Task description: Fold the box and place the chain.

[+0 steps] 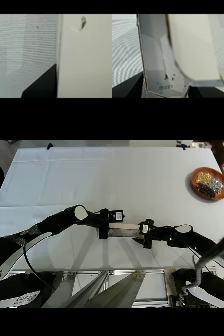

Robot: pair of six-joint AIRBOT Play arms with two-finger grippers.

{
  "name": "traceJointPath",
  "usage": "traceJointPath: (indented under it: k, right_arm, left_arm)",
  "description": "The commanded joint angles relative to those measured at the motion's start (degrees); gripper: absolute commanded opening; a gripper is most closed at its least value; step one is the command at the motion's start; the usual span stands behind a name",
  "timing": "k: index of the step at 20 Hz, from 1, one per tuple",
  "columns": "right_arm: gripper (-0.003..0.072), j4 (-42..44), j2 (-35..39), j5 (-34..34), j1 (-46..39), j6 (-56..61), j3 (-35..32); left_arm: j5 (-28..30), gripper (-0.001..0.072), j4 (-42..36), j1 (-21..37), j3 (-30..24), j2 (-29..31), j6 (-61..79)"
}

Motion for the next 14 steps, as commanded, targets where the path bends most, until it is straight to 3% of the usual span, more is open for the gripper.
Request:
traceJointPath:
  k: [1,14]
  right_arm:
    - [0.0468,-0.87,-0.04,-0.72,-0.04,0.46,0.00]
    - [0.0469,-0.92,-0.04,-0.24,-0.04,0.42,0.00]
  left_arm:
    - [0.00,0.0013,-0.04,-0.04,0.04,-0.04,0.00]
    - [0.00,0.0013,-0.04,-0.04,0.04,-0.04,0.00]
